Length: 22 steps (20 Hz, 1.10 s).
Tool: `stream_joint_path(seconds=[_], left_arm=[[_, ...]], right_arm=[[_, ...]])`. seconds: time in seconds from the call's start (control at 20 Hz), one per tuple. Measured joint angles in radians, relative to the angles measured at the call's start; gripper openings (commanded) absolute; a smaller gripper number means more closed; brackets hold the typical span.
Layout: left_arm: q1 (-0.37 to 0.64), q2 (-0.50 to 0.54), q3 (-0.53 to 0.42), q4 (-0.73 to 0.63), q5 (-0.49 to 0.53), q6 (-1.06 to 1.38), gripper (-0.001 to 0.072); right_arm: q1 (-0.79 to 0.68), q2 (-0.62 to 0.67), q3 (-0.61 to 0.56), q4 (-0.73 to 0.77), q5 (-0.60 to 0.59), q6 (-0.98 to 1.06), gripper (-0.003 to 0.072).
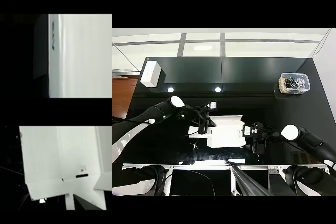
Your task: Fold the box and place the chain.
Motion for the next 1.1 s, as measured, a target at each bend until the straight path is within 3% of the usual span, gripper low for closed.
stream_joint_path(seconds=[0.45, 0.85, 1.1], left_arm=[[-0.005, 0.0, 0.0, 0.01, 0.0, -0.001, 0.0022], [-0.006, 0.0, 0.0, 0.013, -0.001, -0.003, 0.0022], [-0.006, 0.0, 0.0, 0.013, -0.001, -0.002, 0.0023]], right_arm=[[0.104, -0.057, 0.025, -0.002, -0.022, -0.036, 0.0634], [0.135, -0.069, 0.053, 0.074, -0.166, -0.009, 0.0633], [0.054, -0.051, 0.123, 0.053, -0.077, 0.013, 0.0633]])
